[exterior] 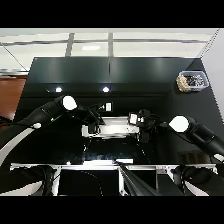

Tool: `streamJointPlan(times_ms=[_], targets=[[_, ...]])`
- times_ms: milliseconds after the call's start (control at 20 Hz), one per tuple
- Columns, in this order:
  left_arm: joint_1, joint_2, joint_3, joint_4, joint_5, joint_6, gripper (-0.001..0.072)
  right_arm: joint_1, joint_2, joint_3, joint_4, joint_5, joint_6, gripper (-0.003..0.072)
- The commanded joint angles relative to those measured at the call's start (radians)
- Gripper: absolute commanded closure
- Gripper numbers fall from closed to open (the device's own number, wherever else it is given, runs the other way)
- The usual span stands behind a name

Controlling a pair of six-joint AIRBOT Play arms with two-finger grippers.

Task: Fold the box and place the chain.

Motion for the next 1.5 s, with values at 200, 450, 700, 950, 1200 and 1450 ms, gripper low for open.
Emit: streamJointPlan(times_ms=[200, 450, 700, 950, 1200, 1450], targets=[[0.000, 0.000, 0.000, 0.000, 0.000, 0.000, 0.0683, -0.042, -0.072, 0.006, 0.151, 0.026, -0.113, 0.0028], [0.000, 0.000, 0.000, 0.000, 0.000, 0.000, 0.0683, -0.067, -0.124, 0.006, 0.266, 0.095, -0.238, 0.0028], [0.000, 0.000, 0.000, 0.000, -0.001, 0.000, 0.0683, -0.067, -0.217, 0.006, 0.277, 0.079, -0.364, 0.0028], [0.000, 0.000, 0.000, 0.000, -0.001, 0.000, 0.0683, -0.068, -0.250, 0.006, 0.275, 0.053, -0.400, 0.0028], [0.000, 0.000, 0.000, 0.000, -0.001, 0.000, 0.0683, -0.067, -0.271, 0.006, 0.272, 0.040, -0.400, 0.0029], [0.000, 0.000, 0.000, 0.000, -0.001, 0.000, 0.0683, -0.067, -0.278, 0.006, 0.266, 0.033, -0.399, 0.0029]])
